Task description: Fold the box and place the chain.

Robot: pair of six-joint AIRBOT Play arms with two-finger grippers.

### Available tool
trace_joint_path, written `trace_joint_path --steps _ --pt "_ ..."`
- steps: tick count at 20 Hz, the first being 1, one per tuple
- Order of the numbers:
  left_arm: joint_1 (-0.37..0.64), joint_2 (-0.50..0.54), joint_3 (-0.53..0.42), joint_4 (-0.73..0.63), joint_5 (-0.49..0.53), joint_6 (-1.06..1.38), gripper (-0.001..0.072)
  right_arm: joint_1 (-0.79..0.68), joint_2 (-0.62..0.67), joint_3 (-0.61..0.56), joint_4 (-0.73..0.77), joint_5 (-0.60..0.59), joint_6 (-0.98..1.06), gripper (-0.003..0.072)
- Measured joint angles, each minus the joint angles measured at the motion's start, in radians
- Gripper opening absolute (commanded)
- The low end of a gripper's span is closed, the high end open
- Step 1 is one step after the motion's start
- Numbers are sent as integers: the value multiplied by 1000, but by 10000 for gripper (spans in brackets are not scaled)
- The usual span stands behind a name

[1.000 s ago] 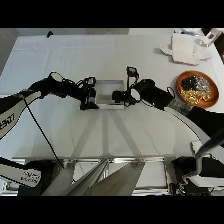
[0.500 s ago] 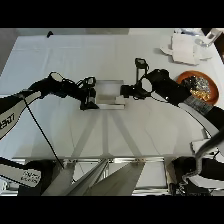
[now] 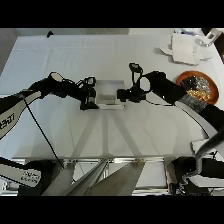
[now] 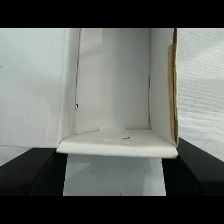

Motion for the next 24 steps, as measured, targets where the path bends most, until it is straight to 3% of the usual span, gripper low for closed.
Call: trace_joint_path --steps 10,12,15,24 --pt "0 0 0 0 0 0 395 5 -22 0 -2 -7 -30 375" --pt "0 0 0 0 0 0 395 14 -40 0 -19 8 -27 317" --pt "0 0 0 0 0 0 395 39 -66 8 -57 13 2 317" --pt "0 0 0 0 0 0 395 102 -156 134 -172 80 125 291"
